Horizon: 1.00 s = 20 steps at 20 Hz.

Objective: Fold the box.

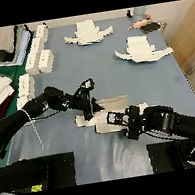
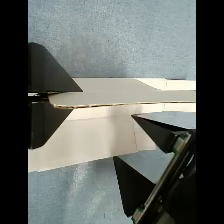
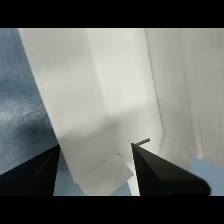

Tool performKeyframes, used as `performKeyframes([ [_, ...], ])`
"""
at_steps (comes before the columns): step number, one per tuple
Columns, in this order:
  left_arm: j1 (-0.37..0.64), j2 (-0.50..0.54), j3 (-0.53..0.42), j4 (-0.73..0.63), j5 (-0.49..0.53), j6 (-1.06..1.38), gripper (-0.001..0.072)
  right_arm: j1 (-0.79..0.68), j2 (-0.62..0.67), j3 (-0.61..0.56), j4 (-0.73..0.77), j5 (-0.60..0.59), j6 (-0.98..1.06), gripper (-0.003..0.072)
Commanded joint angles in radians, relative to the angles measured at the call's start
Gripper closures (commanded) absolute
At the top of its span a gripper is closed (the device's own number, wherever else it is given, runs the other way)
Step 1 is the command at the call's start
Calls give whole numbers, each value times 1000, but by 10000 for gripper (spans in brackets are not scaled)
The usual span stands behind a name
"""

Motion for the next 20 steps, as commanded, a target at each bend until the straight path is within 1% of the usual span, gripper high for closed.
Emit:
performKeyframes([
  [1, 0, 0, 0, 0, 0, 0, 693, 2, 40, 27, -148, -6, 251, -34],
  [3, 0, 0, 0, 0, 0, 0, 693, 1, 66, 46, -187, -4, 340, -34],
  [4, 0, 0, 0, 0, 0, 0, 693, -3, 68, 54, -185, 10, 341, -34],
  [7, 0, 0, 0, 0, 0, 0, 693, -18, 63, 56, -187, 96, 373, -34],
  [8, 0, 0, 0, 0, 0, 0, 693, -21, 64, 56, -185, 109, 395, -34],
  [10, 0, 0, 0, 0, 0, 0, 693, -21, 64, 56, -185, 105, 444, -34],
  [13, 0, 0, 0, 0, 0, 0, 693, -21, 63, 55, -193, 97, 435, -34],
  [15, 0, 0, 0, 0, 0, 0, 693, -36, 63, 55, -176, 69, 315, -34],
  [16, 0, 0, 0, 0, 0, 0, 693, -66, 63, 54, -135, 52, 241, -34],
  [17, 0, 0, 0, 0, 0, 0, 693, -116, 63, 54, -58, 37, 137, -34],
  [20, 0, 0, 0, 0, 0, 0, 693, -314, 63, 53, 249, 31, -275, -34],
])
